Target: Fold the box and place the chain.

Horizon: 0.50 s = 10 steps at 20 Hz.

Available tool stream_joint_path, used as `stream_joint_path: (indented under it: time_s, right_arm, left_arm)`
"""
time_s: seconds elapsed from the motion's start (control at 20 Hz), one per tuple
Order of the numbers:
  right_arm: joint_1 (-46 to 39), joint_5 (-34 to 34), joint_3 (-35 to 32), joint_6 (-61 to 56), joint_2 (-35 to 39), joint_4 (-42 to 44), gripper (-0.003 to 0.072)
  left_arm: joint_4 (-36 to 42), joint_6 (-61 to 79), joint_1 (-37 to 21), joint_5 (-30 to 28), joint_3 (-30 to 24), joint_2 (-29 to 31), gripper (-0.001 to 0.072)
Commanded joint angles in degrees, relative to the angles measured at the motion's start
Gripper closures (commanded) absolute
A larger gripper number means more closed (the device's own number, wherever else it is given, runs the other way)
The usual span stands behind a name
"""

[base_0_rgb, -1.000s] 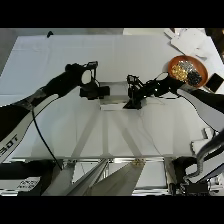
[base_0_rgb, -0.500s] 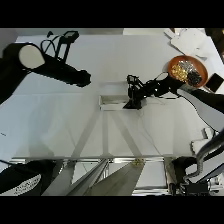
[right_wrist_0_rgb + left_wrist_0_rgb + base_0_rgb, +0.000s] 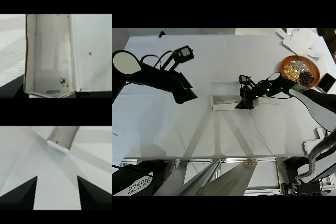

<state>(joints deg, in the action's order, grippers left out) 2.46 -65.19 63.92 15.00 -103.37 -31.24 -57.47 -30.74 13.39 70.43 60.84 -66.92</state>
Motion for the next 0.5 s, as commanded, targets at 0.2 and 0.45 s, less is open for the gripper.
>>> stream_joint_path:
  time_s: [0.2, 0.45]
  right_arm:
    - [0.0, 0.0, 0.0, 0.0, 0.0, 0.0, 0.0297]
    - [0.0, 0.0, 0.0, 0.0, 0.0, 0.0, 0.0297]
  left_arm:
    - [24.1, 39.7, -9.2, -0.1, -7.8, -11.5, 0.0125]
    - [27.5, 57.6, -8.3, -7.3, -7.8, -21.3, 0.0122]
